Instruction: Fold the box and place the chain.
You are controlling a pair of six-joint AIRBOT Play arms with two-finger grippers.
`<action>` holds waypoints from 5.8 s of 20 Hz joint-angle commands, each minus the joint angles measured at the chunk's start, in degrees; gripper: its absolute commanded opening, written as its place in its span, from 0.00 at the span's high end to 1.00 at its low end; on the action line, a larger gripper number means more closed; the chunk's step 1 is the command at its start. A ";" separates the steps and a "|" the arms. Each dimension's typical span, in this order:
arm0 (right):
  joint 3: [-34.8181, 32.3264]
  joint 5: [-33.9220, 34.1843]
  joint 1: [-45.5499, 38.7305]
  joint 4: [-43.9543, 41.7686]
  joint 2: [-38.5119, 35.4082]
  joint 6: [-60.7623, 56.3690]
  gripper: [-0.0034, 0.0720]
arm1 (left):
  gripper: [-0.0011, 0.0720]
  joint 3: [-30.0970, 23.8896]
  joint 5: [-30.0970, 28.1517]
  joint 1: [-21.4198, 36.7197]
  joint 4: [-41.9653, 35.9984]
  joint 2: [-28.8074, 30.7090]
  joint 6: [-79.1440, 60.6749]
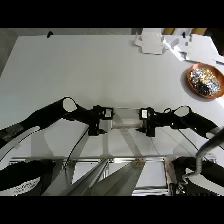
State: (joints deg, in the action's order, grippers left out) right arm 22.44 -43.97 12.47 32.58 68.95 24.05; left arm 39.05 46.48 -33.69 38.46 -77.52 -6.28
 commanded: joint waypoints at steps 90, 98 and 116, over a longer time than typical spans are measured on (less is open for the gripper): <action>0.02 -10.36 1.09 8.37 -32.48 -30.05 0.94 | 0.84 -0.85 -4.28 -1.42 -19.45 -7.76 -16.63; 0.02 20.33 6.45 -14.34 -18.62 -30.05 0.94 | 0.84 -0.85 -4.26 -1.42 -19.50 -7.76 -16.63; 6.51 -9.11 -5.38 37.24 -30.99 -42.47 0.94 | 0.84 -0.85 -4.26 -1.42 -19.54 -7.76 -16.63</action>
State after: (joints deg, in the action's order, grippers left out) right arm 28.18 -45.12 9.21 52.21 42.46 -22.59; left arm 38.22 42.24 -35.11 18.92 -85.32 -22.92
